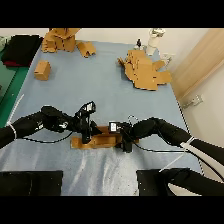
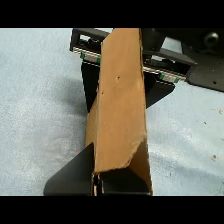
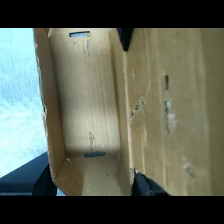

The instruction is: Fold the box.

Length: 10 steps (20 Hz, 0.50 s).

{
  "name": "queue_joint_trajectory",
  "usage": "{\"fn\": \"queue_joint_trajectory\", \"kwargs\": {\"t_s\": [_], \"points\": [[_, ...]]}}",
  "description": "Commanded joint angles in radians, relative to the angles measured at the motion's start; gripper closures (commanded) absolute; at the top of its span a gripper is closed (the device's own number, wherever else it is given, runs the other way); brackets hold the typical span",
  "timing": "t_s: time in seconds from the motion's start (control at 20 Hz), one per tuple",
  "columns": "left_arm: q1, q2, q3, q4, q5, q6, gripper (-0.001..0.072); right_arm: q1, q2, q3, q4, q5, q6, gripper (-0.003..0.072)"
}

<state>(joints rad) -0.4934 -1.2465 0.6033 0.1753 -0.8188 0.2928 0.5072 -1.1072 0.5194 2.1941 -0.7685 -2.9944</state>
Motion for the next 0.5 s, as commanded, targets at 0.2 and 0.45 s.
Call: {"fn": "queue_joint_trajectory", "kwargs": {"t_s": [0.2,0.45], "points": [[0.0,-0.006,-0.001,0.005,0.016,0.001,0.0696,0.0,-0.001,0.0,-0.014,0.001,-0.001,0.0197],[0.003,-0.005,0.0,0.005,0.04,-0.053,0.0219,0.0,-0.001,0.0,-0.022,0.001,-0.001,0.0196]]}}
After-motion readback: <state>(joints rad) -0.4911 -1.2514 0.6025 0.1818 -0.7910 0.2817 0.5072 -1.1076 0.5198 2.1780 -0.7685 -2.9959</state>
